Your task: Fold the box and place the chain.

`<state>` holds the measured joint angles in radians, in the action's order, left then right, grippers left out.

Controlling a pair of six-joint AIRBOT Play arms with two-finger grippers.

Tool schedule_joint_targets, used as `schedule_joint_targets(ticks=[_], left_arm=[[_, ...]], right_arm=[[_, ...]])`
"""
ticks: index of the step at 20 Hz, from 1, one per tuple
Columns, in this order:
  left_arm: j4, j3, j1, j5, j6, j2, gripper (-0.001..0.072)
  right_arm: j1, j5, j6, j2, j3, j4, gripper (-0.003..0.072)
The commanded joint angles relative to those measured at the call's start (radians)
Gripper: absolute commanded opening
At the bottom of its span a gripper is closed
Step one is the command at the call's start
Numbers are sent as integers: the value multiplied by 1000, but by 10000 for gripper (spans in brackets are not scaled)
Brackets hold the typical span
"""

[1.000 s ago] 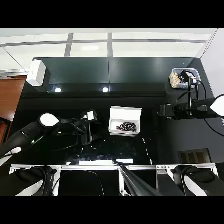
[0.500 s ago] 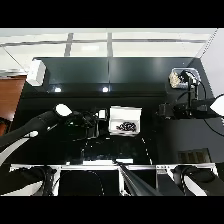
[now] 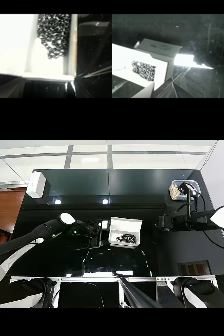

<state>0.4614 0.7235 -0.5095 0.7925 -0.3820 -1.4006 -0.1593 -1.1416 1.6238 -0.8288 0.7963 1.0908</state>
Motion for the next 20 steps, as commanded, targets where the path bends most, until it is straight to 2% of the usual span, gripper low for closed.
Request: schedule_joint_targets(ticks=[1, 2, 4, 5, 6, 7, 9, 11, 13, 16, 20], left_arm=[[-2, 5, -16, 8, -15, -5, 684], [-2, 4, -22, 0, -14, -5, 671], [-2, 4, -26, -8, -13, -5, 421], [-2, 4, -26, -8, -13, -5, 391], [-2, 4, -26, -8, -13, -5, 391], [-2, 4, -26, -8, -13, -5, 391], [-2, 4, -26, -8, -13, -5, 391], [-2, 4, -26, -8, -13, -5, 391], [-3, 4, -26, -10, -13, -5, 391], [-3, 4, -26, -10, -13, -5, 391], [-2, 4, -26, -10, -13, -5, 391]], right_arm=[[-1, 23, -1, 0, 1, 0, 263], [-1, 37, -1, 0, 1, 0, 263], [-1, 90, -5, -1, -3, -2, 264], [-8, 133, -16, -2, -9, 4, 266], [-19, 179, -40, -7, -13, 6, 420], [-31, 235, -77, -20, -13, 3, 708], [-40, 371, -107, -72, -13, -33, 707], [-43, 475, -184, -163, -13, -135, 704], [-52, 492, -362, -270, -13, -273, 702], [-95, 399, -690, -352, -13, -335, 701], [-119, 166, -1152, -301, 38, -317, 702]])
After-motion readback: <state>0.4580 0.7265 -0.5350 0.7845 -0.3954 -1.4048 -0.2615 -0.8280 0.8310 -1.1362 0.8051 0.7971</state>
